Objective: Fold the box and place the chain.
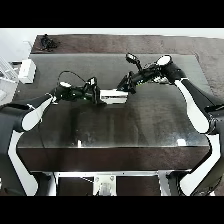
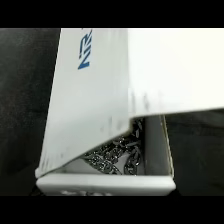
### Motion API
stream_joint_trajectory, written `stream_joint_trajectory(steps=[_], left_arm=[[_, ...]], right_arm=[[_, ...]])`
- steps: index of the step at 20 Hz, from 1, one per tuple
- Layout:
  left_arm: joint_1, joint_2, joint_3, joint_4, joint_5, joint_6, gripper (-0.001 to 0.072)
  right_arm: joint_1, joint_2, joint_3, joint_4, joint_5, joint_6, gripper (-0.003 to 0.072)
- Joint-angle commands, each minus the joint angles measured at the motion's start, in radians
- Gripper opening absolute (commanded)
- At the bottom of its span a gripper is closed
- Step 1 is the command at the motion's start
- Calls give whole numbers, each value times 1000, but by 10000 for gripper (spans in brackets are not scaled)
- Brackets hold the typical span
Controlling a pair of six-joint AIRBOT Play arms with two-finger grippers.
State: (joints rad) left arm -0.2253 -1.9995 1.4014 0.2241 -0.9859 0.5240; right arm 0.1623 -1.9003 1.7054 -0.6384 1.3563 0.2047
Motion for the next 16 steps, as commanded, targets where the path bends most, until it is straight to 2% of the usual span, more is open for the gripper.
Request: stream_joint_trajectory(steps=[1,3,8,9,10,11,16], left_arm=[[1,1,0,0,0,0,466],[1,1,0,0,0,0,466],[1,1,0,0,0,0,467],[1,1,0,0,0,0,466],[1,1,0,0,0,0,466],[1,1,0,0,0,0,466],[1,1,0,0,0,0,466]], right_arm=[[14,-8,1,-3,18,-30,226],[25,-18,1,-22,45,-30,269],[31,-25,1,-43,50,-30,273],[34,-25,0,-44,49,-30,288],[36,-26,0,-47,39,-30,346],[38,-26,0,-47,23,-30,357],[38,-26,0,-53,-52,-53,357]])
